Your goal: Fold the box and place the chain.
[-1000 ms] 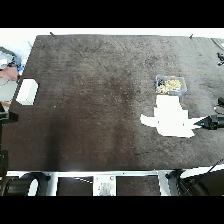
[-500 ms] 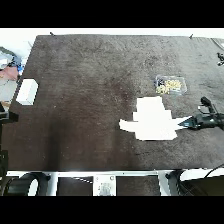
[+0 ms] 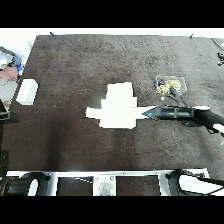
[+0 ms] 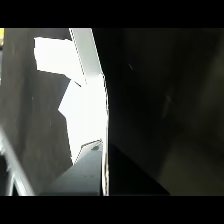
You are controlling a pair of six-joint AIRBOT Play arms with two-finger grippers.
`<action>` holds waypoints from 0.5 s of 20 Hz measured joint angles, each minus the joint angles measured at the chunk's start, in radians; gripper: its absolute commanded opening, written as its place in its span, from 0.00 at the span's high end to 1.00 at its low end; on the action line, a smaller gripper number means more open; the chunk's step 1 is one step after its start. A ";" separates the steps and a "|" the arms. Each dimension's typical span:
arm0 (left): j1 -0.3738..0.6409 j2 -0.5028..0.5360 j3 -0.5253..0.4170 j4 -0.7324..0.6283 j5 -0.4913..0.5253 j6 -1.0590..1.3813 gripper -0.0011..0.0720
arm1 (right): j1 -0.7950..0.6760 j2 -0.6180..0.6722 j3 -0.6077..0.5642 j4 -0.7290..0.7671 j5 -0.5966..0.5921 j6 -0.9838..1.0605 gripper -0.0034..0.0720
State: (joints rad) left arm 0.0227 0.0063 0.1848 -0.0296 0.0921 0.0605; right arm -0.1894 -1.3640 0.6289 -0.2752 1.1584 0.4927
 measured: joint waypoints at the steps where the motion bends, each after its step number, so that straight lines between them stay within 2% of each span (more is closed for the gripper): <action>1: 0.000 0.000 0.000 0.000 -0.010 0.000 0.97 | 0.072 0.008 -0.004 0.043 -0.064 -0.001 0.94; 4: 0.000 0.000 0.000 0.000 -0.047 0.000 0.96 | 0.243 0.019 -0.010 0.127 -0.229 -0.011 0.94; 6: 0.000 0.000 0.000 0.001 -0.087 0.000 0.39 | 0.333 0.022 -0.008 0.166 -0.333 -0.021 0.94; 7: 0.000 0.000 0.000 0.002 -0.116 0.000 0.42 | 0.370 0.020 -0.003 0.181 -0.385 -0.026 0.94; 10: 0.000 0.000 0.000 0.004 -0.204 0.000 0.42 | 0.444 -0.010 0.036 0.201 -0.478 -0.046 0.94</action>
